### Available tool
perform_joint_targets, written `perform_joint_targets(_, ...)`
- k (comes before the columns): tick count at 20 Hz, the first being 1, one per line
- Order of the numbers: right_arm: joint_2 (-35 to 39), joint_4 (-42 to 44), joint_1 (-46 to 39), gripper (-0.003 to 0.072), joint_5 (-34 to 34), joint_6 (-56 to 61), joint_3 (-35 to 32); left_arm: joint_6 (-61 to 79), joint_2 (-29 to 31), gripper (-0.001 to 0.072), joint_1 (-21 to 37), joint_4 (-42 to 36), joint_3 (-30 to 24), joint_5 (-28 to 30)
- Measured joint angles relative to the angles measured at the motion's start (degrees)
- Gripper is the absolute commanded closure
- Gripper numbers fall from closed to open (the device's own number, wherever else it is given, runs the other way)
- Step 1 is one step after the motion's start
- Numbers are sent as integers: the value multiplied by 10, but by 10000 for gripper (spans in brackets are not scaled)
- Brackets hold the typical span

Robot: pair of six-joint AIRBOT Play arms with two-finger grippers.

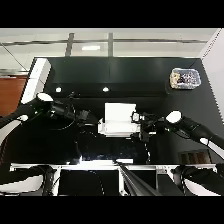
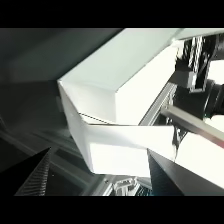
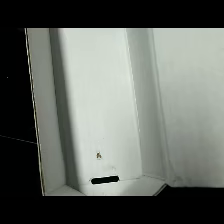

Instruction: Fold the box and place the chain.

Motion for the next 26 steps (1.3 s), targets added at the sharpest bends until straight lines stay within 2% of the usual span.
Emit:
perform_joint_targets(2, 0, 0, 0, 668, 0, 0, 0, -22, 12, 32, -26, 19, 3, 21)
perform_joint_targets(6, 0, 0, 0, 668, 0, 0, 0, -64, 42, 36, -74, 50, 6, 71)
perform_joint_targets(8, 0, 0, 0, 668, 0, 0, 0, -77, 53, 233, -91, 51, 7, 90)
perform_joint_targets(9, 0, 0, 0, 668, 0, 0, 0, -80, 57, 247, -99, 52, 7, 100)
perform_joint_targets(17, 0, 0, 0, 668, 0, 0, 0, -130, 66, 243, -131, 66, 9, 129)
perform_joint_targets(26, 0, 0, 0, 668, 0, 0, 0, -292, 66, 243, -199, 192, 59, 170)
